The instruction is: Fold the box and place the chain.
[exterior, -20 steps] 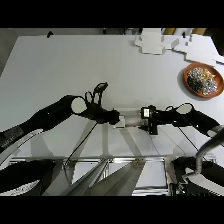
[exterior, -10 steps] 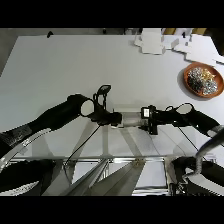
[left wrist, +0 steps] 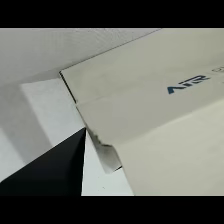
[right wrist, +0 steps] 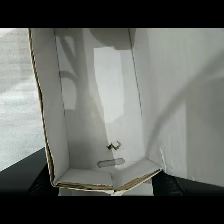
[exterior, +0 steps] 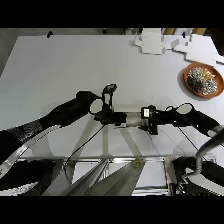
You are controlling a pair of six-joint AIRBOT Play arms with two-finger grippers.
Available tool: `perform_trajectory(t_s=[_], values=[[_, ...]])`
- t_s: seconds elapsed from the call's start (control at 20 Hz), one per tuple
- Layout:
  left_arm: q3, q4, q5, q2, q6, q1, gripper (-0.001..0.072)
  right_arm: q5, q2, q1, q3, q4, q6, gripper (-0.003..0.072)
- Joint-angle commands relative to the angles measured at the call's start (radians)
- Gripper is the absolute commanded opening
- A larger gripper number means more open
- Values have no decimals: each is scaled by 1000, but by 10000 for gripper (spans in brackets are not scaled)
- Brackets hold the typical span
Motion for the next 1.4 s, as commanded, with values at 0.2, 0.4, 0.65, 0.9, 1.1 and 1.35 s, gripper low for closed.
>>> perform_trajectory(t_s=[0.2, 0.4, 0.65, 0.9, 1.1, 1.35], values=[[10, 62, -16, -5, -74, -8, 335, 0, 1, 0, 0, 0, 0, 403], [10, 78, -17, -6, -119, -8, 334, 0, 1, 0, 0, 0, 0, 403], [10, 132, -16, -7, -169, -26, 315, 0, 1, 0, 0, 0, 0, 403], [10, 165, -16, -9, -212, -42, 316, 0, 1, 0, 0, 0, 0, 403], [20, 175, -24, -15, -242, -55, 315, 0, 1, 0, 0, 0, 0, 403], [83, 192, -105, -76, -274, -69, 262, 0, 1, 0, 0, 0, 0, 403]])
